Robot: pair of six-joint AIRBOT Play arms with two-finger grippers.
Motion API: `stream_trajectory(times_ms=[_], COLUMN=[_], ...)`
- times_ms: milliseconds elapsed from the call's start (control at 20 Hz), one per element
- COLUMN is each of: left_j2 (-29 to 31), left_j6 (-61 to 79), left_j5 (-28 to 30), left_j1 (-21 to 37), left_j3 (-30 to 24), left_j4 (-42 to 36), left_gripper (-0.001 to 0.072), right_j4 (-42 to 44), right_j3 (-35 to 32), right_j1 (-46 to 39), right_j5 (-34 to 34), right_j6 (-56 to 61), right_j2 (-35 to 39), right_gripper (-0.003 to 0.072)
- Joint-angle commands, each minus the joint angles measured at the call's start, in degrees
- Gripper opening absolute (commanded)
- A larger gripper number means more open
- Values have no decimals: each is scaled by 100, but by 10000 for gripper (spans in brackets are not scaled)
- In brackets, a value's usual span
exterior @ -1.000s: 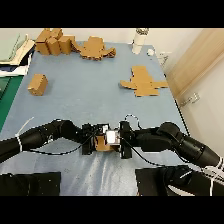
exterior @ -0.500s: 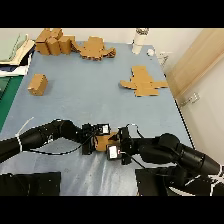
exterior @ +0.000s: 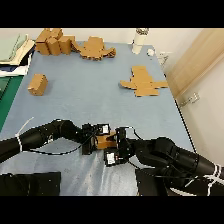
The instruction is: Fold the box.
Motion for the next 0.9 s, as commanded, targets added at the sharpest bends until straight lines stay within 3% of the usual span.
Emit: stream_trajectory(times_ms=[0,300,350,400,750,850], left_j2=[-4,-4,-4,-4,-4,-4], left_j6=[0,0,0,0,0,0], left_j5=[2,2,2,0,0,2], left_j1=[-2,-2,-2,-2,-2,-2], left_j3=[-4,-4,-4,-4,-4,-4], left_j4=[0,0,0,0,0,0], left_gripper=[474,474,474,474,474,474], right_j4=[-118,-129,-133,-146,-142,-142], right_j3=[-9,-2,9,17,22,24], right_j1=[7,13,13,13,11,11], right_j5=[57,208,203,203,199,195], right_j6=[0,2,0,0,44,68], right_j2=[-55,-264,-264,-262,-149,-116], right_gripper=[414,401,386,323,277,223])
